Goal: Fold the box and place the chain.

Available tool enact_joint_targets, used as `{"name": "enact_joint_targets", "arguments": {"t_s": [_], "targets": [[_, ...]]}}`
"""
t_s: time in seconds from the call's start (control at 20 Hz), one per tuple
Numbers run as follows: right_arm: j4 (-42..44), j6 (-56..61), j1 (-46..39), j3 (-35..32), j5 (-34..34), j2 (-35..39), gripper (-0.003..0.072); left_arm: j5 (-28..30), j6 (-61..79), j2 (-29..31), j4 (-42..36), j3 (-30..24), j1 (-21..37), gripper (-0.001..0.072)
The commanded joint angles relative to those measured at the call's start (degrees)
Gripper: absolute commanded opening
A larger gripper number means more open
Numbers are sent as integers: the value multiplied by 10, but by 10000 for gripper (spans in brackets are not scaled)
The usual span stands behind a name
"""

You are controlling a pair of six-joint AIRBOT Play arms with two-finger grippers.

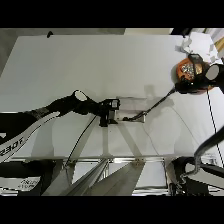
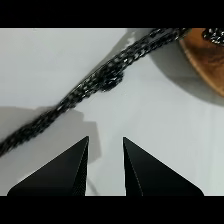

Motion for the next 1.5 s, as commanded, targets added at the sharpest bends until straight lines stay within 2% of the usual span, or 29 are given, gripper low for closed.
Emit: {"name": "enact_joint_targets", "arguments": {"t_s": [0.0,0.15,0.55,0.7,0.8,0.85,1.1,1.45], "targets": [[-15,-6,-9,37,-28,-80,249,0,0,0,0,0,0,31],[-8,-2,-9,80,-23,-133,249,0,0,0,0,0,0,31],[3,-1,-9,84,-20,-161,245,0,0,0,0,0,0,31],[3,22,-9,84,2,-162,145,0,0,0,0,0,0,31],[2,25,-9,84,9,-161,16,0,0,0,0,0,0,31],[3,24,-9,84,15,-158,16,0,0,0,0,0,0,31],[2,24,-9,84,24,-88,16,0,0,0,0,0,0,31],[32,9,27,84,144,82,16,0,0,0,0,0,0,31]]}}
